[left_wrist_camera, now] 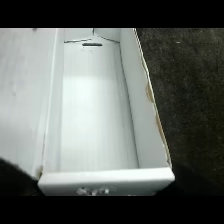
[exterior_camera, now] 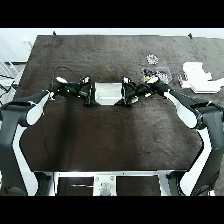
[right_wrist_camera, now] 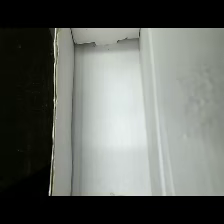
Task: Fold the box and place the chain.
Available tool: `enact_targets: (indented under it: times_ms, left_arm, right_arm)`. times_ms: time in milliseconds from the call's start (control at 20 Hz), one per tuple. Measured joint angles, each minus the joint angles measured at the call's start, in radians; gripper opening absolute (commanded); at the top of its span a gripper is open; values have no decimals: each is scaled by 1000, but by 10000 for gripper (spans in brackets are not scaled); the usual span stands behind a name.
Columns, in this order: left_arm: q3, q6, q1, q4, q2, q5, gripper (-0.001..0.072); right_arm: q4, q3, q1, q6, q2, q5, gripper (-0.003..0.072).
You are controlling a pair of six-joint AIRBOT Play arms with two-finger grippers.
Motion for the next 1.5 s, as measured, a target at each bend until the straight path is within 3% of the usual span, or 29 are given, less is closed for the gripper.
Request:
enact_targets:
  times_ms: [200, 250, 300, 350, 1500]
  left_arm:
    - [0, 0, -8, 13, -1, 11, 651]
    - [0, 0, -9, 14, -1, 13, 589]
    - [0, 0, -10, 14, -1, 17, 455]
    - [0, -5, -10, 14, -1, 18, 427]
    - [0, 1, -11, 4, -1, 44, 428]
  right_arm:
    - [0, 0, -1, 1, 0, 0, 489]
    - [0, 0, -1, 1, 0, 0, 489]
    - [0, 0, -1, 0, 0, 0, 488]
    - [0, 0, 0, 2, 0, 1, 489]
    - [0, 0, 0, 1, 0, -1, 489]
